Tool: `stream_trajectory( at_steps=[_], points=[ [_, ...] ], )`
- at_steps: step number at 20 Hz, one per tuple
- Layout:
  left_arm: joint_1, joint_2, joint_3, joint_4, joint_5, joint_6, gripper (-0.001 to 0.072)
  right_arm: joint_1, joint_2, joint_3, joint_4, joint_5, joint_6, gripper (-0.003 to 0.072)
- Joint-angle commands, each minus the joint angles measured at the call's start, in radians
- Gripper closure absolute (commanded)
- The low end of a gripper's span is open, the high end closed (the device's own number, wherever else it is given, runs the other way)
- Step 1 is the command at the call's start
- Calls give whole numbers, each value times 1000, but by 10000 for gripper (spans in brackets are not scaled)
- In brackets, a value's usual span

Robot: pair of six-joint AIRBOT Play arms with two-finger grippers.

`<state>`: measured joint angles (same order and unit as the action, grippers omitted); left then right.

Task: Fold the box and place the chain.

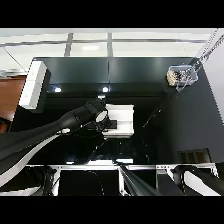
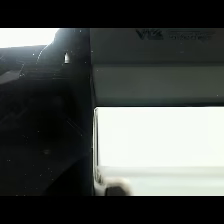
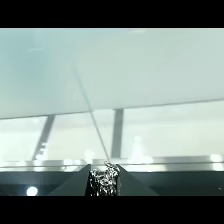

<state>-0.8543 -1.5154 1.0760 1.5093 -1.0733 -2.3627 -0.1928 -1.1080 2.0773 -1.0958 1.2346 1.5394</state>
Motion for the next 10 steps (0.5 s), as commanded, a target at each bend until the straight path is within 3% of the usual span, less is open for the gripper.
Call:
stream_trajectory(
  at_steps=[1, 4, 7, 10],
  points=[
    [1, 0, 1, 0, -1, 0, 679, 66, 71, 0, 50, 20, -11, 671],
    [1, 0, 1, 0, -1, 0, 679, 156, 96, 0, 51, 51, -11, 671],
    [1, 0, 1, 0, -1, 0, 679, 226, 100, -1, 59, 158, -10, 671],
    [1, 0, 1, 0, -1, 0, 679, 244, 100, -32, 166, 229, -11, 671]
  ],
)
